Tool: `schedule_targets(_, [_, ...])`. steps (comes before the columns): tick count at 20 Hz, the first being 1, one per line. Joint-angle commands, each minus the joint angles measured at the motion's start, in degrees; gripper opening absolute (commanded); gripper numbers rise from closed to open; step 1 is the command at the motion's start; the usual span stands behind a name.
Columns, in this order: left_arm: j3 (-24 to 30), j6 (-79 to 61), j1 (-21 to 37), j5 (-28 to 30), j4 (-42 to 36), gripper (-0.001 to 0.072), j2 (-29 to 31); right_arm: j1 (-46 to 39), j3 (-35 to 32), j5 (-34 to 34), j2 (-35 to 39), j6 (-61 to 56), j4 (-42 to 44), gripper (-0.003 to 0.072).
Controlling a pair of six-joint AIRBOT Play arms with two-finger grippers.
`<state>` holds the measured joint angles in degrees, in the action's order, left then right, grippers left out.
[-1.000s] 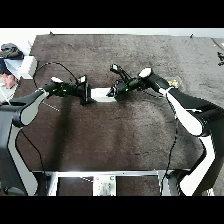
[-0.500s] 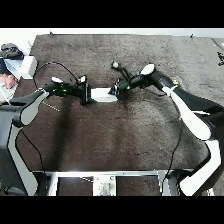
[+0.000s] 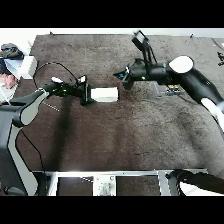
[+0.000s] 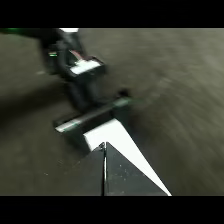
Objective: Fold the box and place the chain.
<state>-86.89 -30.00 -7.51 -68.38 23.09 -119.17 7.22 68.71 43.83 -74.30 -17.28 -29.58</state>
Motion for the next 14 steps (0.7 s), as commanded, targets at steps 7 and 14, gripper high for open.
schedule_targets(7, [0.0, -0.1, 0.1, 0.0, 0.0, 0.0466, 0.0, 0.0, -46.3, -44.8, 37.0, -0.8, 1.8, -0.0021])
schedule_targets(14, [0.0, -0.1, 0.1, 0.4, -1.7, 0.0466, 0.0, 0.0, -50.9, -46.0, 38.6, -0.8, 1.8, -0.0021])
